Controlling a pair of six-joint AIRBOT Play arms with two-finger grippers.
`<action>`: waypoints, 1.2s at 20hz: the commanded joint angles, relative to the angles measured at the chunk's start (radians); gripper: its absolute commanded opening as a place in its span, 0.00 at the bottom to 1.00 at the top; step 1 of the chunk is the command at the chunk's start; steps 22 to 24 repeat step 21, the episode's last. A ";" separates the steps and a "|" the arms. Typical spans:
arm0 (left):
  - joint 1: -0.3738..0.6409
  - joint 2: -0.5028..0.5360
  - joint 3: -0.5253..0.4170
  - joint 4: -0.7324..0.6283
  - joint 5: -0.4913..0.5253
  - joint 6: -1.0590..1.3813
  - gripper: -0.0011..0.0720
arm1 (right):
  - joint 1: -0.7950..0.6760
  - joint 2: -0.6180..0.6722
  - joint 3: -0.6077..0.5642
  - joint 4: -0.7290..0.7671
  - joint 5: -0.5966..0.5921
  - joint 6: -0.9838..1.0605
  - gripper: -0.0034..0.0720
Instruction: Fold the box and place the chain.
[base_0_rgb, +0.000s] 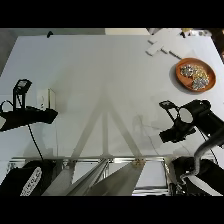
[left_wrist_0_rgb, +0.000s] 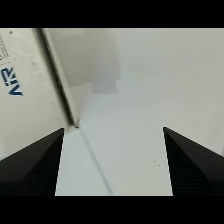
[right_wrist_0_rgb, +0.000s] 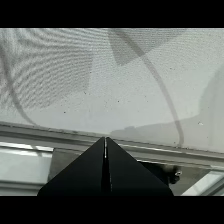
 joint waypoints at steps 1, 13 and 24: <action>-0.027 0.008 0.001 0.003 -0.042 -0.025 0.79 | 0.001 0.000 0.000 0.000 0.000 0.000 0.07; -0.026 0.008 0.001 0.219 -0.139 -0.092 0.85 | 0.001 0.000 0.000 0.000 0.000 0.000 0.07; -0.026 0.008 0.001 0.258 -0.063 -0.096 0.97 | 0.001 0.000 0.000 0.000 0.000 0.000 0.07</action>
